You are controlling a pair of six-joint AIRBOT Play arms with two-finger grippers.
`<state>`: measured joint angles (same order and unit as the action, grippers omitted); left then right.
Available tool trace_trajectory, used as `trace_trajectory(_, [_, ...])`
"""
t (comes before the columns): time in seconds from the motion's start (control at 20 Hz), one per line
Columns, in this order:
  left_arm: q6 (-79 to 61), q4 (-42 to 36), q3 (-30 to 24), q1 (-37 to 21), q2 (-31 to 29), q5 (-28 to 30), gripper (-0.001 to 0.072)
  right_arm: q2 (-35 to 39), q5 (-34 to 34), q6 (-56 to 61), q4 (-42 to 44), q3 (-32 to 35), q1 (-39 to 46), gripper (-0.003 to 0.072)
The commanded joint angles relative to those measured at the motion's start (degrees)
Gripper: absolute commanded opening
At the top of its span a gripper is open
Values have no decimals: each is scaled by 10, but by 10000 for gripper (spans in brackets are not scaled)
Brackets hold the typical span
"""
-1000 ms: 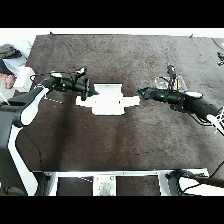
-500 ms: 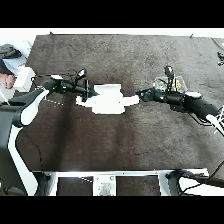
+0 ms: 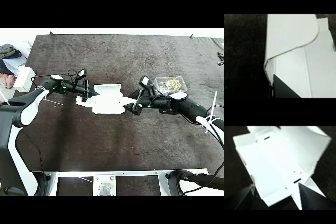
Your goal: Fold the box and place the chain.
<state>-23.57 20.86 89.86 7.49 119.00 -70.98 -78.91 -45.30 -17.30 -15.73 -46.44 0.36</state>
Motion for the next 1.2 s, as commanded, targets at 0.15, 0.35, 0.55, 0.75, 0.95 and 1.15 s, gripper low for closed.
trace_trajectory(0.15, [0,1,0,0,0,1,12,-20,77,-47,-116,-1,-70,598])
trace_trajectory(0.35, [0,1,0,0,0,1,12,-52,117,-77,-134,-2,-87,598])
trace_trajectory(0.55, [0,0,0,0,0,1,12,-59,160,-91,-135,-2,-107,596])
trace_trajectory(0.75, [0,0,0,0,0,1,12,-78,191,-121,-119,-8,-114,590])
trace_trajectory(0.95, [0,-3,0,0,0,1,12,-77,212,-117,-115,-40,-113,590])
trace_trajectory(1.15, [0,-3,0,0,0,1,12,-49,207,-110,-114,-52,-95,590])
